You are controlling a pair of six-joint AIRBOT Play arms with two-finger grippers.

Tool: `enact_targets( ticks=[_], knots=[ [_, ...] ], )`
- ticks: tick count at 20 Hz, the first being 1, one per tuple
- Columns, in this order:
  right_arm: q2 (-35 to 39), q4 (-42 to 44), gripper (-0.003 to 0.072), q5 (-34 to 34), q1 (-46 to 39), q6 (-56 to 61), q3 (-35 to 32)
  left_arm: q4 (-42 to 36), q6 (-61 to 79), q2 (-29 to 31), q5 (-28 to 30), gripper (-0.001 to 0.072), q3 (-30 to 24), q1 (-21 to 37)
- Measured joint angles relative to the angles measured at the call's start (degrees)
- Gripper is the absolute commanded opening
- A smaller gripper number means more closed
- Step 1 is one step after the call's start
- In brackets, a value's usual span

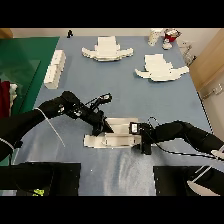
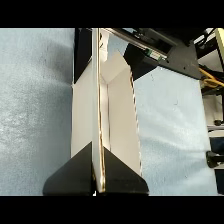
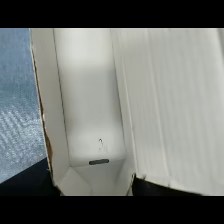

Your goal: Fold the box.

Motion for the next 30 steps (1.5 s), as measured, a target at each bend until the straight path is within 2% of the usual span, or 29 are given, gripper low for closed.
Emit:
enact_targets(
  ticks=[17,18,19,23,24,25,30],
  knots=[
    [0.0,0.0,0.051,-0.1,0.0,0.0,0.0,-2.3,0.0,0.0,1.3,0.0024,0.0,0.0],
    [0.0,0.0,0.051,-0.1,0.0,0.0,0.0,-2.3,0.0,0.0,1.6,0.0192,0.0,0.0],
    [0.0,0.0,0.0509,-0.3,0.0,0.0,0.0,-2.4,0.0,-0.1,3.3,0.0313,0.0,0.0],
    [0.0,-0.1,0.051,-0.3,0.0,0.0,0.0,-2.3,0.0,0.0,3.2,0.0333,0.0,0.1],
    [0.0,-0.1,0.0509,-0.3,0.0,0.0,0.0,-2.3,-0.2,0.0,3.1,0.0568,0.0,0.1],
    [0.0,-0.1,0.051,-0.2,0.0,0.0,0.0,-2.3,-0.9,0.1,2.9,0.0667,0.0,0.1],
    [0.0,-0.1,0.0509,-0.2,0.0,0.0,0.0,0.2,-8.1,1.9,1.2,0.0667,0.2,0.1]
  ],
)
